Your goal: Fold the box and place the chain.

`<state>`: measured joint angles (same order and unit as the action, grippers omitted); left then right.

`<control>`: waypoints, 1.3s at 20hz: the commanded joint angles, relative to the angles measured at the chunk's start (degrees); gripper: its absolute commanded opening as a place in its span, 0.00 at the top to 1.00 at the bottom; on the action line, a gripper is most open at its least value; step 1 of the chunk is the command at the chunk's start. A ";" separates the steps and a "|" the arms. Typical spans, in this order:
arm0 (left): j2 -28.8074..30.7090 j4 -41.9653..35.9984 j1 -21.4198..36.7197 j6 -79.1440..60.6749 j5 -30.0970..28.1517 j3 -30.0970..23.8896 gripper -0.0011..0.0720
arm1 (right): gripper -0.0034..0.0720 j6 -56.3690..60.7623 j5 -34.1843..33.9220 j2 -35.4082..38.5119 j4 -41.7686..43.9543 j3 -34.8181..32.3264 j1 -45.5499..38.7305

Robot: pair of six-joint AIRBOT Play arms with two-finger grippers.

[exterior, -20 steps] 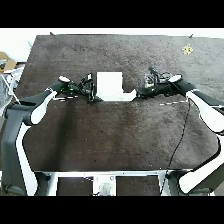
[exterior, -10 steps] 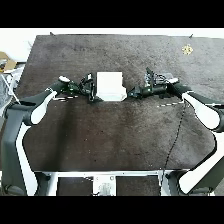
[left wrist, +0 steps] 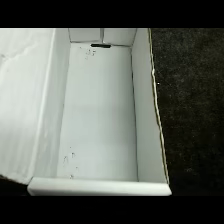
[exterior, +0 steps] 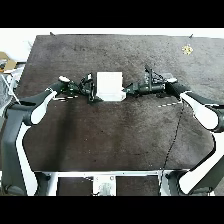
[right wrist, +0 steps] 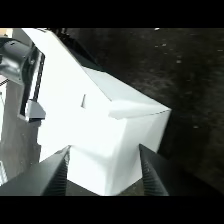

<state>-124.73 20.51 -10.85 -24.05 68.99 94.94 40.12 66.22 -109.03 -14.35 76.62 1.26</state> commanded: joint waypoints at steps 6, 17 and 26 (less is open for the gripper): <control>0.02 0.00 0.02 0.00 0.00 0.04 0.36 | 0.36 10.25 -3.80 -0.02 -10.82 5.20 3.74; 0.02 0.00 0.02 0.00 -0.02 0.04 0.36 | 0.34 32.52 -7.41 -0.04 -38.93 15.21 10.32; 0.02 0.02 0.02 0.00 -0.02 0.04 0.36 | 0.37 49.18 -3.82 -0.07 -61.61 22.95 18.27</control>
<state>-124.73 20.51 -10.81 -24.10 68.99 94.94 81.43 60.80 -109.10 -64.25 96.51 16.05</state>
